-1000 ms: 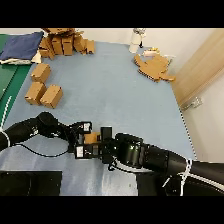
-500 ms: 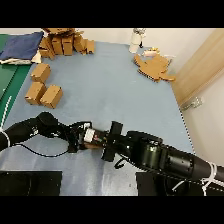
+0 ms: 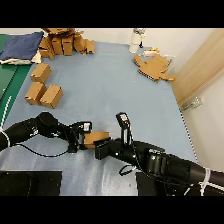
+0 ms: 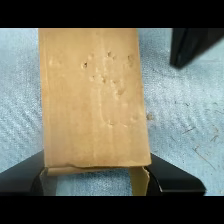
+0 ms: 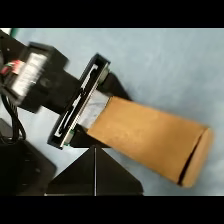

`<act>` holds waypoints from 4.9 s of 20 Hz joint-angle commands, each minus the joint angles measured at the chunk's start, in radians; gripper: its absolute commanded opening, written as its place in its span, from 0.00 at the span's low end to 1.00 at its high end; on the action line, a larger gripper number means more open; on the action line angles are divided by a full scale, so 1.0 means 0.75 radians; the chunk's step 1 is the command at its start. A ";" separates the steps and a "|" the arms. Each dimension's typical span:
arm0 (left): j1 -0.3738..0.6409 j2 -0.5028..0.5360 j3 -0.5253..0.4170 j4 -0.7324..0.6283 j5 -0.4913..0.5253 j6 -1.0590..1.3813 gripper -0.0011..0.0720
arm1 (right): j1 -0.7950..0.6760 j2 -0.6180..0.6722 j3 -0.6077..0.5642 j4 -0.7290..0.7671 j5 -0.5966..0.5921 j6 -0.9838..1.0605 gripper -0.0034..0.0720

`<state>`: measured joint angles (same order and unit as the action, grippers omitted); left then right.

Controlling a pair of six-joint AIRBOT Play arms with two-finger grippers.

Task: Fold the box.

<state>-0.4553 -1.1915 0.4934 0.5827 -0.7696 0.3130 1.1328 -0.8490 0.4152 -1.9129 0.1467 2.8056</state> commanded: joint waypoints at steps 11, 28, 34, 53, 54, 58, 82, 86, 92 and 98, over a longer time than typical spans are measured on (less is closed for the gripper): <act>0.000 0.001 -0.005 0.001 0.004 0.001 0.03 | -0.065 -0.083 -0.104 0.052 -0.331 0.208 0.04; 0.000 0.001 -0.005 0.001 0.004 0.001 0.03 | -0.076 -0.183 -0.104 0.043 -0.224 0.146 0.04; 0.000 0.001 -0.005 0.001 0.005 0.001 0.03 | -0.076 -0.176 -0.103 0.043 -0.218 0.146 0.04; 0.003 0.004 0.117 -0.028 0.208 -0.587 0.03 | -0.439 0.939 -0.049 -0.246 1.007 -0.018 0.05; 0.004 0.004 0.150 -0.023 0.226 -0.648 0.03 | -0.439 0.938 -0.050 -0.248 1.006 -0.023 0.04; 0.027 0.004 0.284 -0.023 0.372 -0.808 0.03 | -0.439 0.910 -0.057 -0.253 1.006 -0.032 0.04; 0.737 -0.830 1.438 0.605 0.214 -1.619 0.86 | -0.439 0.496 -0.057 -0.257 0.825 0.009 0.05; 0.757 -0.826 1.486 0.606 0.107 -1.667 0.86 | -0.439 0.493 -0.056 -0.255 0.816 0.009 0.05; 0.784 -0.825 1.533 0.631 -0.039 -1.778 0.98 | -0.439 0.494 -0.056 -0.241 0.794 0.009 0.05; 0.791 -0.820 1.549 0.705 -0.166 -1.910 0.98 | -0.439 0.494 -0.056 -0.222 0.770 0.009 0.05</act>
<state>0.1329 -1.8118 1.6447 1.0924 -0.8391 -1.0813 0.8032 -0.4782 0.3721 -2.0861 0.7322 2.8120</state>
